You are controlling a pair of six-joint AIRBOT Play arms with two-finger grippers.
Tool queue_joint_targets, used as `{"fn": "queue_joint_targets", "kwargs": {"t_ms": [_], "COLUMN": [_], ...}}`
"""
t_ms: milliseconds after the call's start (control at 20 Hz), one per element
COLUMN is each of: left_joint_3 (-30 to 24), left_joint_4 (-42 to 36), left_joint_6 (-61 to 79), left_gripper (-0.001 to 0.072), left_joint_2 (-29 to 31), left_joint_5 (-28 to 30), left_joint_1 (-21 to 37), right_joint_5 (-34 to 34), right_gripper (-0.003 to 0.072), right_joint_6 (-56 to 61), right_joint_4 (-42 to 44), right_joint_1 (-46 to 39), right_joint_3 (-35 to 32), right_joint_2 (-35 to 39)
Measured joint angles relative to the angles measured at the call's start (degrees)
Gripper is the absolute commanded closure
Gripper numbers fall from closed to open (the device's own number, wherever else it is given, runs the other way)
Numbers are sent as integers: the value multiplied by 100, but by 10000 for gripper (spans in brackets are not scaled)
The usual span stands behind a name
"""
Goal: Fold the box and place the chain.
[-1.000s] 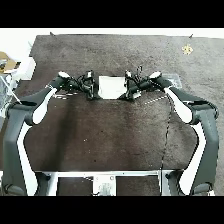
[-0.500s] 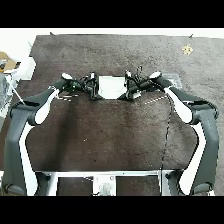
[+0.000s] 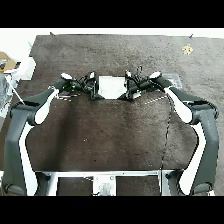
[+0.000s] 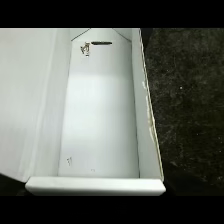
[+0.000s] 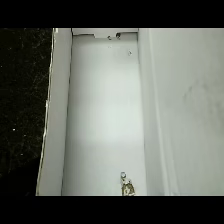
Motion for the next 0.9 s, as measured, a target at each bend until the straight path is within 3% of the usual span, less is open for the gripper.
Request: {"fn": "queue_joint_targets", "kwargs": {"t_ms": [100, 150, 200, 900], "left_joint_3": [0, 0, 0, 2], "left_joint_4": [2, 9, 28, 197], "left_joint_6": [-4, -13, -17, -164], "left_gripper": [150, 348, 432, 434], "left_joint_2": [-2, -2, -2, -4], "left_joint_5": [-22, -28, -26, 85], "left_joint_1": [0, 0, 0, 0], "right_joint_5": [0, 0, 0, 0], "right_gripper": [248, 247, 247, 247], "right_joint_6": [-2, -2, -2, 0], "right_joint_4": [0, 0, 0, 0], "right_joint_1": [0, 0, 0, 0], "right_joint_3": [0, 0, 0, 0], "right_joint_2": [0, 0, 0, 0]}}
